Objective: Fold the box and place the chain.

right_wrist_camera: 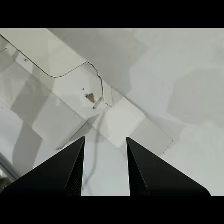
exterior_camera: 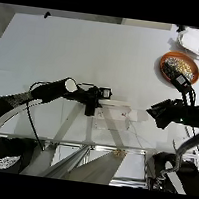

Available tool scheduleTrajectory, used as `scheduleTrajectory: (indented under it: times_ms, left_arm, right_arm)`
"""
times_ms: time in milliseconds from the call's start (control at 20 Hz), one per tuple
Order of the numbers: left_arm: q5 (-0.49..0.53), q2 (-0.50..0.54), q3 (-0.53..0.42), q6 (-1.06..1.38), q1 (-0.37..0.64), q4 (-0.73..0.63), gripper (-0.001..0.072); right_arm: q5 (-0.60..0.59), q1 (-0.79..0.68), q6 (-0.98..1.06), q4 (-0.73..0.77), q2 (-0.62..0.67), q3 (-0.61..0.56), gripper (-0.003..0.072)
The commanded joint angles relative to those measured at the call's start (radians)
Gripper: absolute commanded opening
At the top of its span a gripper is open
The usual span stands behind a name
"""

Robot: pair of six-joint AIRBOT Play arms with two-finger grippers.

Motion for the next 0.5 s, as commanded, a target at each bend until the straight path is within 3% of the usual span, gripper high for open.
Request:
scheduleTrajectory:
  times_ms: [0,450]
  left_arm:
    - [0.001,-0.001,0.0,0.0,0.0,0.002,0.0015]
    - [-0.01,-0.001,0.0,-0.003,0.0,0.002,0.0012]
  right_arm:
    - [0.0,0.001,0.0,0.0,0.001,0.001,0.0296]
    - [0.0,0.001,0.0,0.0,0.001,0.001,0.0296]
